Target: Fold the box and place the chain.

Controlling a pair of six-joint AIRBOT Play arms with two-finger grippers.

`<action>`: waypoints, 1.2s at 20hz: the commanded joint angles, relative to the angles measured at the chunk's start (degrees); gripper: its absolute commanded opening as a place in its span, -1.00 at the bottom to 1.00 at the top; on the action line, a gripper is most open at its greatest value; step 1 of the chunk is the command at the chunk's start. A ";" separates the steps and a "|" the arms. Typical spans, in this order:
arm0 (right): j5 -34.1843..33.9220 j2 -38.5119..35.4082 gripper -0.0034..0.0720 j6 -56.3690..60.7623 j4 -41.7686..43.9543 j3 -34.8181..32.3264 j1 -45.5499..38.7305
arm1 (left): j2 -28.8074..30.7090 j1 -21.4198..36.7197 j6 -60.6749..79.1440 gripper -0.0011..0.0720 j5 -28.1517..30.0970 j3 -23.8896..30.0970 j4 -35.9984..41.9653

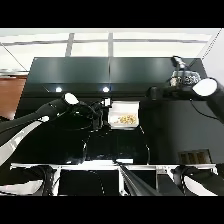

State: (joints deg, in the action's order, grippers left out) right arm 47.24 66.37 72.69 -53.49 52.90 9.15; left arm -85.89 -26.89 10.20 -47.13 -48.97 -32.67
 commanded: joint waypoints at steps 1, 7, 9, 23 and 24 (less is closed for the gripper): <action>-3.65 8.79 0.91 -9.94 5.55 3.63 5.40 | -0.04 -0.02 0.07 0.05 0.20 -0.07 -0.09; 15.19 7.06 0.91 -42.62 -0.37 3.65 7.17 | -0.04 -0.02 0.07 0.05 0.17 -0.07 -0.07; 17.25 6.99 0.91 -44.65 0.81 3.61 7.56 | -0.04 -0.04 0.07 0.05 0.15 -0.07 -0.04; 14.58 7.13 0.91 -53.96 3.32 3.06 11.26 | -0.04 -0.11 0.07 0.05 0.13 -0.07 -0.02; 14.53 7.13 0.91 -54.45 3.37 2.86 11.28 | -0.04 -0.11 0.07 0.05 0.13 -0.07 -0.02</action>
State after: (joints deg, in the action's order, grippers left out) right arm 63.07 73.45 19.25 -49.63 56.18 20.23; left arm -85.89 -26.98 10.24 -47.00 -48.99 -32.71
